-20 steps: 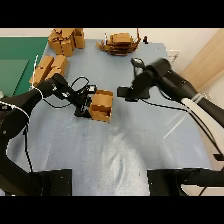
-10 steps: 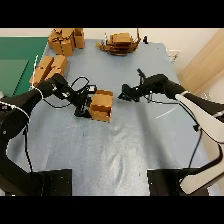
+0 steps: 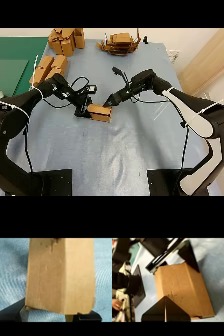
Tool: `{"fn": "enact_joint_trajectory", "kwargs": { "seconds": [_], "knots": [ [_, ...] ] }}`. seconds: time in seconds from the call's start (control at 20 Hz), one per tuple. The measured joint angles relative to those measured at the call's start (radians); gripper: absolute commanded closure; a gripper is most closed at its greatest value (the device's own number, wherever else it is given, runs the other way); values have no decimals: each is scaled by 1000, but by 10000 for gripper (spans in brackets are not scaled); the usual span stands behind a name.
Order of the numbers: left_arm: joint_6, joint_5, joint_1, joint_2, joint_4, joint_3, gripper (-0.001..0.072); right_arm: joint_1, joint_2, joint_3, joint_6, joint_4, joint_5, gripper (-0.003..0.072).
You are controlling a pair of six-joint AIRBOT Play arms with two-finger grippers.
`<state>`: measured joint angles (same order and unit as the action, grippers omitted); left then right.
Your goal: Fold the box.
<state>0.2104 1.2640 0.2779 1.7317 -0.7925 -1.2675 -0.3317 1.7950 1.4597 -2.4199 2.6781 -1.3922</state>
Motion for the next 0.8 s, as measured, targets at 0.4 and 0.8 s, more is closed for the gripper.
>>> {"fn": "enact_joint_trajectory", "kwargs": {
  "seconds": [0.4, 0.8],
  "knots": [
    [-10, 1, 0, 0, 0, 0, 367, -74, -37, 10, -130, -143, 157, 617],
    [-19, 0, 0, 0, 0, 0, 367, -106, -161, -96, -188, -207, 298, 683]
  ]
}}
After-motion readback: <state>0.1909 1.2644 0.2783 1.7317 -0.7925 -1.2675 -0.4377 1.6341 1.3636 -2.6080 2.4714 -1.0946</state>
